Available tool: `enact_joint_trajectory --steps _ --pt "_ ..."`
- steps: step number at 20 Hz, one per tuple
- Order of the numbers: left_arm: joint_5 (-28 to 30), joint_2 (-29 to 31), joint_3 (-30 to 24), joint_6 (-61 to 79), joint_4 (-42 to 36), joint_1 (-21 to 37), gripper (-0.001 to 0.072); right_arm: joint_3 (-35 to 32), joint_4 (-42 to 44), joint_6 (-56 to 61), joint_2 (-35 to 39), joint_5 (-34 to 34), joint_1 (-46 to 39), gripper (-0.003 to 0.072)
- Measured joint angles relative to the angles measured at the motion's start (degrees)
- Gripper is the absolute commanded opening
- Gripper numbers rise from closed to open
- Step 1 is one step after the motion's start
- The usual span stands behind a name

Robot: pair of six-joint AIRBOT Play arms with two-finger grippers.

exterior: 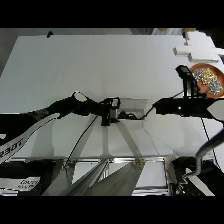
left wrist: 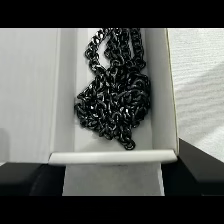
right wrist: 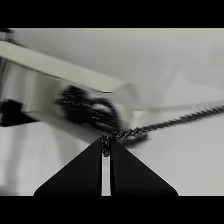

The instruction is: Fold the box and place the chain.

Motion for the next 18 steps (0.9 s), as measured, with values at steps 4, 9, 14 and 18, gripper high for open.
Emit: enact_joint_trajectory --steps 4,9,14,18 --pt "0.0 0.0 0.0 0.0 0.0 0.0 0.0039 0.0 11.8 -5.4 1.2 -2.5 3.2 0.0013" --pt "0.0 0.0 0.0 0.0 0.0 0.0 0.0039 0.0 14.7 -6.6 -0.4 -10.0 11.7 0.0014" --pt "0.0 0.0 0.0 0.0 0.0 0.0 0.0039 0.0 11.2 -4.6 -6.1 -13.3 15.0 0.0088" --pt "0.0 0.0 0.0 0.0 0.0 0.0 0.0039 0.1 9.1 -3.7 -9.8 -13.6 15.6 0.0131"
